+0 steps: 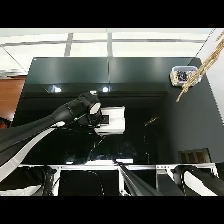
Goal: Fold the box and place the chain.
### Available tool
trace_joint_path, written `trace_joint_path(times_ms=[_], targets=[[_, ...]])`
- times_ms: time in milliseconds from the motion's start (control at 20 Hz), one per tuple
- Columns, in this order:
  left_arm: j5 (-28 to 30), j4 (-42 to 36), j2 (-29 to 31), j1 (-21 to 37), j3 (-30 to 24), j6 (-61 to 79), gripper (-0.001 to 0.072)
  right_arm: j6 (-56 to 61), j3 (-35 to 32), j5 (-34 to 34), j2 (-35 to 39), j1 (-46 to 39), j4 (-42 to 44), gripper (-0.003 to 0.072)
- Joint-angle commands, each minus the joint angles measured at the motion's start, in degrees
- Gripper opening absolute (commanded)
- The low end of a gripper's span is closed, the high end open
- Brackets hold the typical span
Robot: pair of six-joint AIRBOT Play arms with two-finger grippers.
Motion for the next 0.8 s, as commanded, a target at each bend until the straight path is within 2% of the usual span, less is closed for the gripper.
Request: trace_joint_path(times_ms=[0,150,250,500,650,750], targets=[[0.04,-0.02,-0.04,0.00,0.00,0.00,0.0028,-1.60,-0.07,9.55,1.73,4.59,5.79,0.0009],[0.11,-0.02,-0.04,0.00,0.00,0.00,0.0028,-1.57,-0.17,14.51,1.77,11.93,5.66,0.0009],[0.26,-0.02,-0.04,0.00,0.00,0.02,0.0027,-1.53,-1.77,12.98,1.77,17.90,6.38,0.0010],[0.37,-0.02,-0.04,0.00,0.00,0.00,0.0028,0.94,-8.83,1.42,1.77,30.42,7.26,0.0009],[0.35,-0.02,-0.04,0.00,0.00,0.00,0.0027,1.66,-11.04,-6.86,1.31,34.38,12.13,0.0011],[0.37,-0.02,-0.04,0.00,0.00,0.00,0.0027,1.66,-11.13,-9.64,0.28,36.41,12.74,0.0012]])
